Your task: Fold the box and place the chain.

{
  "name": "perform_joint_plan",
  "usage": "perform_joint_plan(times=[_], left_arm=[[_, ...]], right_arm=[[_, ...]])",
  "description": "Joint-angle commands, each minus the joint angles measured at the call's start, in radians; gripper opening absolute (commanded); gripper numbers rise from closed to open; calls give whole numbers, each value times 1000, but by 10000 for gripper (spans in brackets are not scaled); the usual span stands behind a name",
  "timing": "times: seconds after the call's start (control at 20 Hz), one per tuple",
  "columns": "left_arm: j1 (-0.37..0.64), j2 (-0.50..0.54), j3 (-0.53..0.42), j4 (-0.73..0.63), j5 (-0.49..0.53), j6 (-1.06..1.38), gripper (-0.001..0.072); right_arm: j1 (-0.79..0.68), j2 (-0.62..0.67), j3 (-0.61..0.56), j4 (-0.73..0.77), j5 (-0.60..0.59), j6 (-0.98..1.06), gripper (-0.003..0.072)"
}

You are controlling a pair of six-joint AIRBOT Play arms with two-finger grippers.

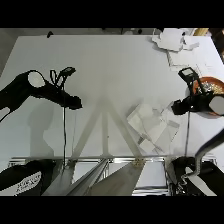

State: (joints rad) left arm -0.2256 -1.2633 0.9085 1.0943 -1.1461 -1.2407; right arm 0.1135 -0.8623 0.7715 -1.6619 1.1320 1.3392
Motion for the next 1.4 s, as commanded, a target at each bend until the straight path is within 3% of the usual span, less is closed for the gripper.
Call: perform_joint_plan(times=[0.0,0.25,0.7,0.85,0.95,1.1,1.35], left_arm=[[-1,-1,0,-114,16,100,293],[-3,-2,-3,-113,9,119,293],[-3,-103,-3,-114,58,119,293],[-3,-154,-3,-114,58,119,293],[-3,-175,-3,-114,58,119,293],[-3,-180,-5,-115,59,115,293],[-2,-180,-5,-114,58,115,293]], right_arm=[[-71,-180,179,-31,134,-136,441],[-148,-356,237,63,159,-468,440],[-182,-525,237,212,164,-665,423],[-182,-551,237,212,159,-665,349],[-182,-559,236,212,167,-663,201],[-182,-559,236,212,205,-655,45],[-182,-530,236,266,236,-605,19]])
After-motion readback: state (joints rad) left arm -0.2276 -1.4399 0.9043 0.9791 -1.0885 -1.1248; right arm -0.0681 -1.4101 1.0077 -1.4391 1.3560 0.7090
